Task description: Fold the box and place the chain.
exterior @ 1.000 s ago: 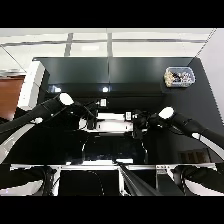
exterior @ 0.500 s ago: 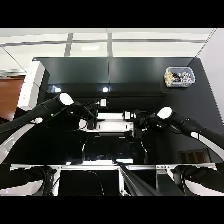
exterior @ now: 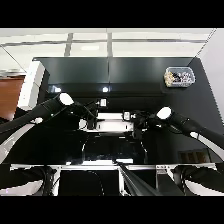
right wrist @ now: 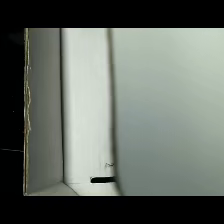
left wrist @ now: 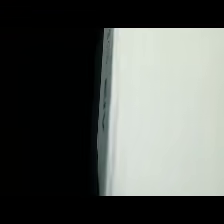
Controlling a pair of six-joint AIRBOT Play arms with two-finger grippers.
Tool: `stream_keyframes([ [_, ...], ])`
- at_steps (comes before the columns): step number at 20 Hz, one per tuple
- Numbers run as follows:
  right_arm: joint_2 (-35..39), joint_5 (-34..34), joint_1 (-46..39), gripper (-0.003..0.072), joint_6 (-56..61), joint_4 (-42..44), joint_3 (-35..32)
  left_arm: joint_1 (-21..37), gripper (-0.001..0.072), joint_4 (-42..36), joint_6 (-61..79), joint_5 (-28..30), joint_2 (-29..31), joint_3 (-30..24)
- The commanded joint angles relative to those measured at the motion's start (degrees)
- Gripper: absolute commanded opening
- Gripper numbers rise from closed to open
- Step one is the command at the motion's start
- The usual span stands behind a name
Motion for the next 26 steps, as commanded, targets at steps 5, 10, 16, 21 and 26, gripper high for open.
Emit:
stream_keyframes([
  [5,-0.1,-1.4,0.5,0.049,1.2,-0.7,0.0,0.0,0.0027,0.0,0.0,0.0,0.0,0.0],
  [10,-0.1,-1.3,0.4,0.0474,1.2,-0.7,0.0,0.2,0.0452,0.2,-1.8,-1.5,2.3,0.1],
  [16,-0.1,-1.2,0.4,0.0177,1.1,-0.8,0.0,4.3,0.0695,17.5,-21.9,-7.4,13.6,0.1],
  [21,-0.1,-1.0,0.4,0.0127,1.2,-0.7,0.0,9.5,0.0305,21.0,-38.5,-23.2,20.1,0.1],
  [26,-0.1,-1.1,0.4,0.0127,1.2,-0.7,0.0,7.1,0.0026,-3.7,-39.3,-24.0,17.7,-8.2],
])
